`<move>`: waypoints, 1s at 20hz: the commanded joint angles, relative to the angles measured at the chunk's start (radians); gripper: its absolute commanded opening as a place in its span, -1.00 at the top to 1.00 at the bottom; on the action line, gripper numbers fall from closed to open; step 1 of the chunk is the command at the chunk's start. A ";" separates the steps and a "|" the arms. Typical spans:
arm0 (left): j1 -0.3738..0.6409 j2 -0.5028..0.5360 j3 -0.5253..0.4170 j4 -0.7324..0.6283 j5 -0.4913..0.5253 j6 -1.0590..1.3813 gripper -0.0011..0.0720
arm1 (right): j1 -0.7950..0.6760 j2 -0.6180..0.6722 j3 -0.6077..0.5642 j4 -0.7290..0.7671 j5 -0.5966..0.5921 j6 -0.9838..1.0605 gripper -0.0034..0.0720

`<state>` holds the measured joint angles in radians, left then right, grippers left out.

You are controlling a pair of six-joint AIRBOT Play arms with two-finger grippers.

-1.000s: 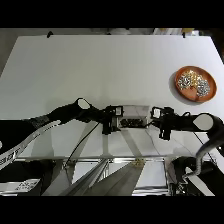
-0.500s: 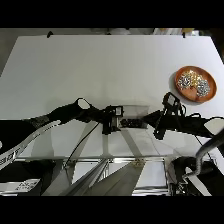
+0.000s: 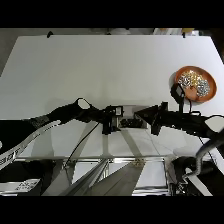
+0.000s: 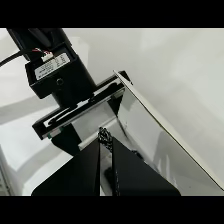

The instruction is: Fold the box and place the chain.

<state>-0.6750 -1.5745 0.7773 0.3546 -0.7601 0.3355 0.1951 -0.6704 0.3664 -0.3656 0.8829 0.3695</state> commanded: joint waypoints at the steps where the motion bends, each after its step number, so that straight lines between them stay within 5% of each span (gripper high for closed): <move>1: 0.000 0.000 0.000 0.000 0.000 0.000 0.12 | 0.049 -0.093 0.001 -0.008 -0.017 0.000 0.87; 4: 0.000 0.000 0.000 0.000 0.000 0.000 0.12 | 0.100 -0.187 0.001 -0.019 -0.050 0.000 0.87; 6: 0.000 0.000 0.000 0.000 0.000 0.000 0.12 | 0.123 -0.218 0.002 -0.007 -0.085 0.001 0.62; 11: 0.000 0.000 0.000 0.000 0.000 0.000 0.12 | 0.130 -0.224 0.102 -0.071 -0.038 0.080 0.38; 13: 0.000 0.000 0.000 0.000 0.000 0.000 0.12 | 0.129 -0.232 0.218 -0.190 -0.003 0.135 0.41; 15: 0.000 0.000 0.000 0.000 0.000 0.000 0.12 | 0.129 -0.235 0.339 -0.328 -0.005 0.184 0.87; 20: 0.000 0.000 0.000 0.000 0.000 0.000 0.12 | 0.129 -0.338 0.454 -0.557 -0.083 0.317 0.87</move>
<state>-0.6750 -1.5745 0.7773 0.3546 -0.7601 0.3355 0.3229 -0.9524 0.7609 -0.7746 0.8280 0.6006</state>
